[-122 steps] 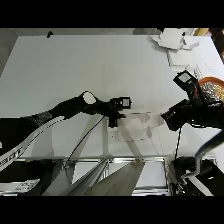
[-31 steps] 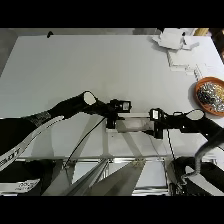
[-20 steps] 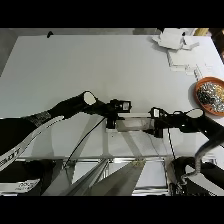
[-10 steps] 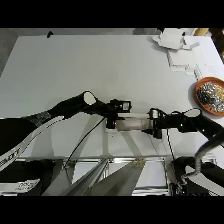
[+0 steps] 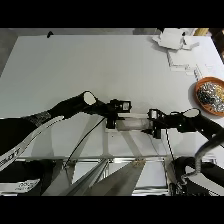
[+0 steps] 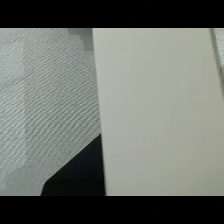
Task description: Fold the box and place the chain.
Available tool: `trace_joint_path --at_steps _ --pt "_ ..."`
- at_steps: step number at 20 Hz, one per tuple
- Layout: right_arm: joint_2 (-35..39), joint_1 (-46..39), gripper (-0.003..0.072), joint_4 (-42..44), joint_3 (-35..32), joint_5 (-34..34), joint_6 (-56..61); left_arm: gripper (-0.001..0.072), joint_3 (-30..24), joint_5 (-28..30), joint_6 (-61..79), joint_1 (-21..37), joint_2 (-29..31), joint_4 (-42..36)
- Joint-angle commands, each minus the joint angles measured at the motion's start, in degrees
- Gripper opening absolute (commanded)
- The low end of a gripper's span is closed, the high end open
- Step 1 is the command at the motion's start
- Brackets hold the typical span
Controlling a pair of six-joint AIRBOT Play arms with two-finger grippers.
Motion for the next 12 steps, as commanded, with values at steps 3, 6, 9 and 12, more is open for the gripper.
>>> trace_joint_path --at_steps 3,6,9,12 --pt "-0.2 0.6 0.0438 0.0 0.0 -0.4 0.1 0.0011 0.0 0.0 0.0 0.0 0.0 0.0" --pt "-0.2 0.6 0.0433 0.0 0.0 -0.4 0.1 0.0011 0.0 0.0 0.0 0.0 0.0 0.0" --pt "-0.1 0.6 0.0433 0.0 0.0 -0.3 0.1 0.0011 0.0 0.0 0.0 0.0 0.0 0.0" --pt "-0.1 0.6 0.0433 -0.3 0.0 -0.3 0.1 0.0011 0.0 0.0 0.0 0.0 0.0 0.0"
